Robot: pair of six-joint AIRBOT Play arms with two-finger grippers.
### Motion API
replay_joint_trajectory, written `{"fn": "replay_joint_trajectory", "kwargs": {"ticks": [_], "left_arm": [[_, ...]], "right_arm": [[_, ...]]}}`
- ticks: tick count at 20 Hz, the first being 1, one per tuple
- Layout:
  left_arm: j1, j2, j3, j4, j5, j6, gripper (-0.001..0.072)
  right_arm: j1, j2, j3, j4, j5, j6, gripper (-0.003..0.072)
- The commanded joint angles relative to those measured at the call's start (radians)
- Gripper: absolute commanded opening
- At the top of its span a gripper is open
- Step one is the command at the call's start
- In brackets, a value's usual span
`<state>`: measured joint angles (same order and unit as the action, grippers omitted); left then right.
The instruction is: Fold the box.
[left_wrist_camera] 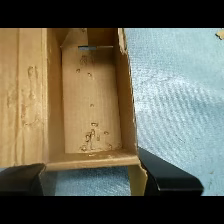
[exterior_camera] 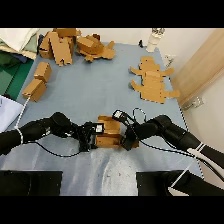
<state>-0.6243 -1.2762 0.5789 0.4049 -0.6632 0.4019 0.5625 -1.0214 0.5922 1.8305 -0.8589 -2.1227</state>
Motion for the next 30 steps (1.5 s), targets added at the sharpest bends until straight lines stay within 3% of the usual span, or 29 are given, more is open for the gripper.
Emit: {"fn": "replay_joint_trajectory", "kwargs": {"ticks": [1,3,8,28,30], "left_arm": [[0.001,-0.001,0.000,0.000,0.000,0.001,0.0322],[0.001,-0.001,0.000,0.000,0.000,0.001,0.0322],[0.001,-0.001,0.000,0.000,0.000,0.001,0.0322],[0.001,-0.001,0.000,0.000,0.000,0.000,0.0322],[0.001,-0.001,0.000,0.000,-0.001,0.000,0.0322]], "right_arm": [[0.018,-0.006,0.006,0.060,0.004,-0.028,0.0504],[0.029,-0.008,0.006,0.070,0.007,-0.036,0.0249],[0.038,-0.008,0.006,0.071,0.063,-0.044,0.0158],[0.039,-0.048,0.005,0.173,0.056,-0.044,0.0173],[0.039,-0.056,0.005,0.191,0.053,-0.053,0.0461]]}}
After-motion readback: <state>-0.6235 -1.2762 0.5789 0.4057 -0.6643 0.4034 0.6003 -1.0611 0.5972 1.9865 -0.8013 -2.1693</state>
